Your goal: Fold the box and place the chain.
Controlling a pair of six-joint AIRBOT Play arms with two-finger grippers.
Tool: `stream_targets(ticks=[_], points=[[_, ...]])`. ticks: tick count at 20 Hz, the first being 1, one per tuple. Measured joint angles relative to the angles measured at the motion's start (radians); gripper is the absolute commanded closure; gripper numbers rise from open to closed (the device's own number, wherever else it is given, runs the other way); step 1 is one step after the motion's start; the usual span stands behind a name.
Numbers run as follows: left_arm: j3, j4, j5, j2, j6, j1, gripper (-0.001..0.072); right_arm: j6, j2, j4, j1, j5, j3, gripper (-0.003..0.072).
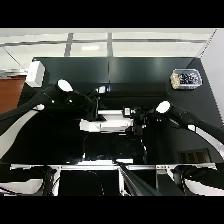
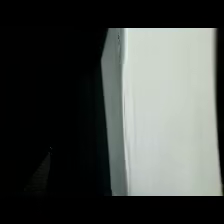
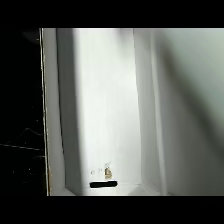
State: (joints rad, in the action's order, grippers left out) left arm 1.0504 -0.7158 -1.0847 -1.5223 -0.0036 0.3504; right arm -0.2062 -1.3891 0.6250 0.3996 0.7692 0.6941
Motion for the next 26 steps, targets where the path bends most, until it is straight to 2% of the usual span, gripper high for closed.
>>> stream_targets(ticks=[3, 5, 6, 7, 8, 11, 14, 17, 20, 23, 26], points=[[0.027, -0.114, -0.027, 0.053, -0.124, -0.039, 0.0065, -0.001, 0.000, 0.000, 0.000, -0.019, 0.000, 0.0276], [0.036, -0.182, -0.072, 0.081, -0.239, -0.070, 0.0096, 0.000, 0.000, -0.001, 0.001, -0.030, 0.000, 0.0276], [0.039, -0.206, -0.115, 0.090, -0.310, -0.085, 0.0194, 0.000, 0.000, -0.002, 0.001, -0.035, 0.000, 0.0276], [0.039, -0.220, -0.160, 0.096, -0.378, -0.094, 0.0417, 0.000, 0.000, -0.008, 0.001, -0.040, -0.001, 0.0275], [0.037, -0.229, -0.209, 0.101, -0.448, -0.101, 0.0681, 0.001, 0.000, -0.014, 0.001, -0.046, -0.001, 0.0276], [-0.002, -0.190, -0.321, 0.108, -0.575, -0.099, 0.0683, 0.001, 0.000, -0.031, 0.001, -0.067, -0.001, 0.0276], [-0.055, -0.043, -0.327, 0.110, -0.566, -0.075, 0.0683, 0.001, 0.000, -0.041, 0.001, -0.084, -0.001, 0.0276], [-0.080, 0.129, -0.211, 0.111, -0.497, -0.062, 0.0683, 0.000, 0.000, -0.044, 0.001, -0.090, -0.001, 0.0276], [-0.090, 0.232, -0.011, 0.107, -0.448, -0.056, 0.0683, 0.000, 0.000, -0.047, 0.000, -0.093, -0.001, 0.0276], [-0.094, 0.197, 0.140, 0.072, -0.470, -0.048, 0.0683, 0.000, 0.000, -0.047, 0.000, -0.094, -0.001, 0.0276], [-0.095, 0.135, 0.177, 0.014, -0.521, -0.038, 0.0684, -0.001, 0.000, -0.048, 0.000, -0.094, -0.001, 0.0275]])
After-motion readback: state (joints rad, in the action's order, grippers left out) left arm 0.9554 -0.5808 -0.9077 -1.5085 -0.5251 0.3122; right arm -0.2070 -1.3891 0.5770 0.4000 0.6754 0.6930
